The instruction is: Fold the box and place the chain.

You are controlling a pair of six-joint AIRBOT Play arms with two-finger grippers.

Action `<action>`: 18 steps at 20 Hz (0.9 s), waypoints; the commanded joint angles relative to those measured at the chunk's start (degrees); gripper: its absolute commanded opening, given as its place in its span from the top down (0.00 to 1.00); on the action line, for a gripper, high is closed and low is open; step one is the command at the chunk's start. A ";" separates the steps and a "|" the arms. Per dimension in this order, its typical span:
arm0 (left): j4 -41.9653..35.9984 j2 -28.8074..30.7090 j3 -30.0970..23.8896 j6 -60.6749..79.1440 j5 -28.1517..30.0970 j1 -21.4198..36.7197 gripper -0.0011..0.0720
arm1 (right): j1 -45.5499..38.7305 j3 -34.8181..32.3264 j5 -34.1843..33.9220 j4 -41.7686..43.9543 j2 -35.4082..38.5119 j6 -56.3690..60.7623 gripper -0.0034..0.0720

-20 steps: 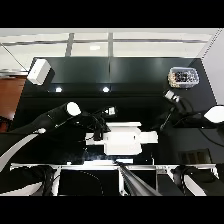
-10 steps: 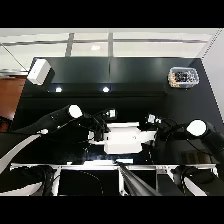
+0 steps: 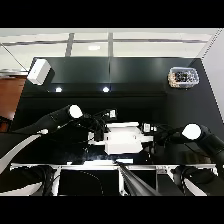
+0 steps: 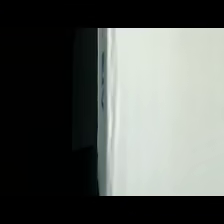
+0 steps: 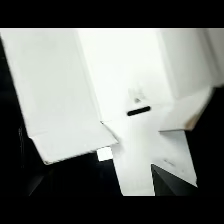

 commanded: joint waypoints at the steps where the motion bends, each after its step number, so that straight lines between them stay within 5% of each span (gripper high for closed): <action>1: 0.15 -0.04 -0.04 0.02 -0.09 0.00 0.94 | 3.43 -0.15 -2.43 -0.22 0.00 -0.90 0.01; 13: 0.15 -0.02 0.09 0.02 -0.39 0.02 0.94 | 9.90 -0.15 -4.20 0.79 -3.26 -1.53 0.01; 18: 0.15 0.00 0.09 0.02 -0.50 0.00 0.94 | 12.37 -0.15 -12.17 5.49 -3.34 -1.49 0.01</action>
